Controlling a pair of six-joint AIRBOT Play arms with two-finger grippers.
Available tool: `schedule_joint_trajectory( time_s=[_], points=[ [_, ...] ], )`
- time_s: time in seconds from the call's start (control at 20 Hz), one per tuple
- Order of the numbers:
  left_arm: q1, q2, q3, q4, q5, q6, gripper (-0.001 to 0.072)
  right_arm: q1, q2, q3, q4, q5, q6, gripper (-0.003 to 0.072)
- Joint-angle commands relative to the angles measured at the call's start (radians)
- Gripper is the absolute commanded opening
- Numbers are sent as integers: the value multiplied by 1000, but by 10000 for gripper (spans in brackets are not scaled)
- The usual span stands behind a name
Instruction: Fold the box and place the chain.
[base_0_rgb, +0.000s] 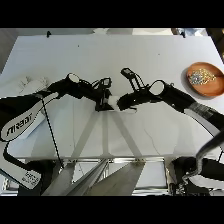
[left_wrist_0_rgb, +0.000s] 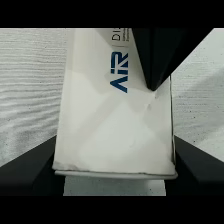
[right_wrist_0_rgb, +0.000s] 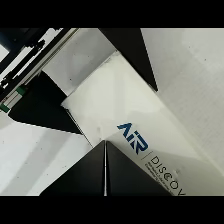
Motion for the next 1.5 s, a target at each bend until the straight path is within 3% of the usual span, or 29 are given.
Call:
schedule_joint_trajectory(
  time_s=[0.0,0.15,0.3,0.5,0.8,1.45],
  points=[
    [0,1,0,0,0,1,279,-3,37,0,2,-43,-2,14],
    [0,1,0,0,0,1,279,-3,127,0,1,-116,-45,13],
    [0,1,0,0,0,1,279,-19,222,-13,-5,-116,-87,12],
    [0,1,0,0,0,1,279,-117,306,-148,7,-55,-79,12],
    [0,1,0,0,0,1,279,-165,288,-311,2,-80,-62,12],
    [0,1,0,0,0,1,279,-165,271,-270,39,-68,-38,13]
  ],
)
